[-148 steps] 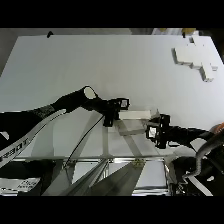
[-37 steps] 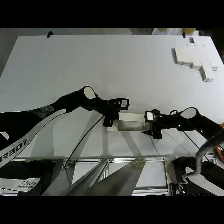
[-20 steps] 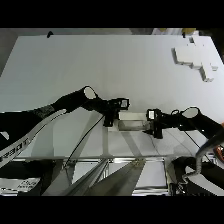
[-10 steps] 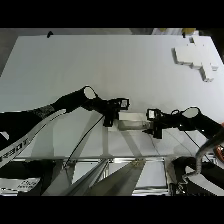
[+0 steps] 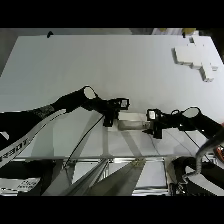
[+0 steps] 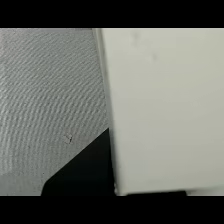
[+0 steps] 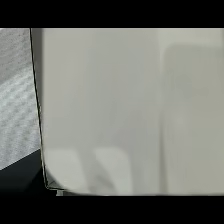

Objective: Fold the box and place the chain.

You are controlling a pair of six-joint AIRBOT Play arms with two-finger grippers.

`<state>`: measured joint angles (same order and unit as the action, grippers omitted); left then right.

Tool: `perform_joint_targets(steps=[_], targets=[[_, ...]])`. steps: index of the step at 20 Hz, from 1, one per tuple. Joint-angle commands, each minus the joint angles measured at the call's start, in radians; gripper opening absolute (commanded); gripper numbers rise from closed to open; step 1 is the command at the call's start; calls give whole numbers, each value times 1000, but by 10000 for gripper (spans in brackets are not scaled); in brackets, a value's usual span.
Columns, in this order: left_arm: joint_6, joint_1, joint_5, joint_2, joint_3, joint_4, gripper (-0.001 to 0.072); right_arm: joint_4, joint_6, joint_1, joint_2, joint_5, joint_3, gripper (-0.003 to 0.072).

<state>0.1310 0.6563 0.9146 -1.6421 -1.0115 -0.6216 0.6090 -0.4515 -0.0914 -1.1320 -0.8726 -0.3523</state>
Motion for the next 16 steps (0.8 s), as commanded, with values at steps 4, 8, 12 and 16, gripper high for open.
perform_joint_targets(steps=[4, 8, 12, 16], targets=[[0, 0, -1, 0, -1, 0, 10, -15, -2, 0, -1, -4, 0, 685], [0, 0, -1, 0, -1, 0, 10, 0, 9, 0, -1, -27, 0, 697], [0, 0, -1, 0, -1, 0, 10, 9, 9, 20, -1, -40, 0, 701], [0, 0, -1, 0, -1, 1, 10, -15, -76, 121, 0, -108, 0, 714]])
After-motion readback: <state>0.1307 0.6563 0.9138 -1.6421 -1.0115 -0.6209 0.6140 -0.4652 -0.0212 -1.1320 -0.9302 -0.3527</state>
